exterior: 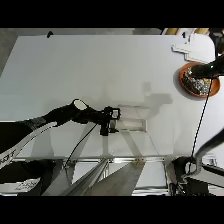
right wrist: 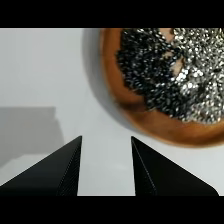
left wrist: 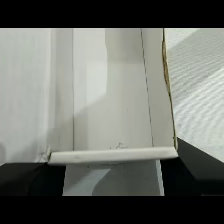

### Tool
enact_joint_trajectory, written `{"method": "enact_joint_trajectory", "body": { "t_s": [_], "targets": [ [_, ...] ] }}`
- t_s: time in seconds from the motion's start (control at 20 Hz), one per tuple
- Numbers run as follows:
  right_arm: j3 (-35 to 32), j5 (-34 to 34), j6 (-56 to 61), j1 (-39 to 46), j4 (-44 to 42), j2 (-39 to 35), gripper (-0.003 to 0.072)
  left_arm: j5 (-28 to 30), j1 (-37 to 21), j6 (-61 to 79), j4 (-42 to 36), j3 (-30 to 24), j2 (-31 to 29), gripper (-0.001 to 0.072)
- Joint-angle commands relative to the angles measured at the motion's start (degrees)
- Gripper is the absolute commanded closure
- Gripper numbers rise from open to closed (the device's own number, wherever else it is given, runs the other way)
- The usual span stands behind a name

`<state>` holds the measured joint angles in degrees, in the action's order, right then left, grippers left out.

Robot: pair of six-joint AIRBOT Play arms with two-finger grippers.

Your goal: Fold the box and place the chain.

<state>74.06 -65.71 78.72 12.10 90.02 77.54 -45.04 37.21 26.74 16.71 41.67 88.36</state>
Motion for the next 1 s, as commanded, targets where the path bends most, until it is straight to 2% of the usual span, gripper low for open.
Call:
{"method": "enact_joint_trajectory", "body": {
  "t_s": [0.0,0.2,0.25,0.3,0.45,0.75,0.8,0.85,0.95],
  "targets": [
    [0.61,4.63,-7.98,3.39,0.24,8.72,0.0349,0.02,0.02,0.0,0.02,0.02,0.02,0.054],
    [0.76,10.93,-9.07,3.39,1.31,14.19,0.035,0.0,0.02,0.02,0.02,0.02,0.02,0.054],
    [0.76,11.87,-9.6,3.37,1.29,14.93,0.0358,0.02,0.02,0.0,0.02,0.02,0.02,0.054],
    [0.76,12.66,-10.27,3.37,1.29,15.58,0.04,0.02,0.02,0.02,0.02,0.02,0.02,0.054],
    [0.76,16.13,-10.51,3.39,1.33,16.57,0.0399,0.02,0.02,0.02,0.02,0.02,0.02,0.054],
    [0.76,17.31,-10.67,3.37,0.94,18.73,0.045,0.02,0.02,0.0,0.02,0.02,0.02,0.054],
    [0.76,17.35,-10.67,3.37,0.66,18.8,0.0468,0.0,0.02,0.0,0.02,0.02,0.02,0.054],
    [0.76,17.49,-10.69,3.39,0.57,18.78,0.052,0.0,0.02,0.02,0.02,0.02,0.02,0.054],
    [0.76,18.49,-10.69,3.39,0.61,18.86,0.0528,0.02,0.02,0.02,0.02,0.02,0.02,0.054]
  ]
}}
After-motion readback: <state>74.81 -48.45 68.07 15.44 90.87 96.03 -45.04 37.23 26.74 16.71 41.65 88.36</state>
